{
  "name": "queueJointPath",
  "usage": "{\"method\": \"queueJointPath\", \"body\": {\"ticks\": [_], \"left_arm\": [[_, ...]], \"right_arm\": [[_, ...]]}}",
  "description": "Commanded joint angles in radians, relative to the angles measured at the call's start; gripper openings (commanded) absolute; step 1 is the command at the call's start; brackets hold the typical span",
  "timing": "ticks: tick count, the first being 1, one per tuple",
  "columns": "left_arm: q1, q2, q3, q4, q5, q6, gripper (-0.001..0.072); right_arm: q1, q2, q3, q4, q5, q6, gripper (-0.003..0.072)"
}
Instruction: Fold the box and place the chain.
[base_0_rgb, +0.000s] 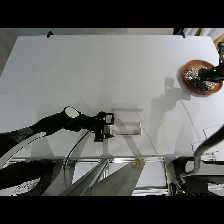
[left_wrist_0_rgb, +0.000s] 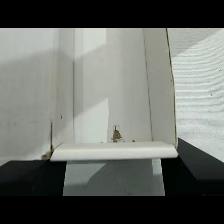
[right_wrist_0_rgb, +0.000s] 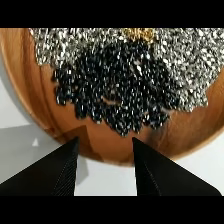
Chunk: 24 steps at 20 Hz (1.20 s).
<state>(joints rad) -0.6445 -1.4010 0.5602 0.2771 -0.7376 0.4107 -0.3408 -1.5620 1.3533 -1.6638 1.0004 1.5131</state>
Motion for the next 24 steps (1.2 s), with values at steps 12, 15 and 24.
{"method": "queueJointPath", "body": {"ticks": [12,15,24], "left_arm": [[0.001,0.001,0.0,0.0,0.0,0.0,0.0031],[0.001,0.001,0.0,0.0,0.0,0.0,0.0031],[0.001,0.001,0.0,0.0,0.0,0.0,0.0031]], "right_arm": [[-0.091,-0.173,0.069,-0.029,0.032,0.056,0.0337],[-0.104,-0.173,0.069,-0.003,0.016,0.029,0.0337],[-0.098,-0.211,0.069,0.0,-0.02,0.035,0.0327]]}}
